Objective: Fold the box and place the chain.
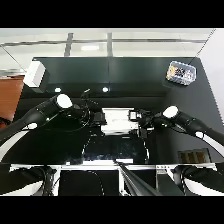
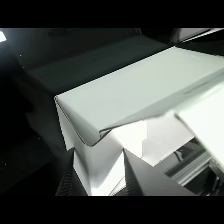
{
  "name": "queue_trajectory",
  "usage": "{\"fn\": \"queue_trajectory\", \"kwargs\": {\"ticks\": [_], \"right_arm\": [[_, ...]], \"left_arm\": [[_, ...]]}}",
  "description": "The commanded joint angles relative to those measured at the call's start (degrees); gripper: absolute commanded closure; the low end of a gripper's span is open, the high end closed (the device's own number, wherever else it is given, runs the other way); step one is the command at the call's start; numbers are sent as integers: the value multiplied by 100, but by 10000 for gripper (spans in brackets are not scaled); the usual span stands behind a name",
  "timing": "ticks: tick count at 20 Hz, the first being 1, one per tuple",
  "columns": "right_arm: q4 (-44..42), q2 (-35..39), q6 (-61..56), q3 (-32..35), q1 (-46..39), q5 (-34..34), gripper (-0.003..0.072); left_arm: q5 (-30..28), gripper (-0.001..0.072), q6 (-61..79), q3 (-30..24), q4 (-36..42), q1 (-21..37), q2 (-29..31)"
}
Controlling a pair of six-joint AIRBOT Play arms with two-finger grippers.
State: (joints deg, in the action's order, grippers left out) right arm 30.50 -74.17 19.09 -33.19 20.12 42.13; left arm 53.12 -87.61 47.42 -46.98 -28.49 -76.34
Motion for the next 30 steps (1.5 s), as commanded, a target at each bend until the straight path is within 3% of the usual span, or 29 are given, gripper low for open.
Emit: {"fn": "queue_trajectory", "kwargs": {"ticks": [1,3,11,18,22,24,28,30], "right_arm": [[-2,-2,0,-2,0,0,527],[-2,-2,0,-2,0,0,527],[-2,-2,0,-2,0,0,527],[-2,-2,0,-2,0,0,527],[-2,-2,0,-2,0,-2,528],[-2,-2,0,-2,0,-2,527],[-2,-2,0,-2,0,-2,527],[-2,-2,0,-2,0,-2,527]], "left_arm": [[-24,346,-876,208,-730,-269,0],[4,346,-1478,354,-1283,-452,0],[4,363,-2194,549,-1515,-828,-2],[2,363,-3268,553,-2413,-1080,-81],[7,427,-3440,566,-2441,-1082,-313],[203,427,-3587,728,-2594,-1152,-481],[839,426,-4527,1327,-3775,-1558,-791],[874,426,-4638,1582,-3797,-1648,-933]]}}
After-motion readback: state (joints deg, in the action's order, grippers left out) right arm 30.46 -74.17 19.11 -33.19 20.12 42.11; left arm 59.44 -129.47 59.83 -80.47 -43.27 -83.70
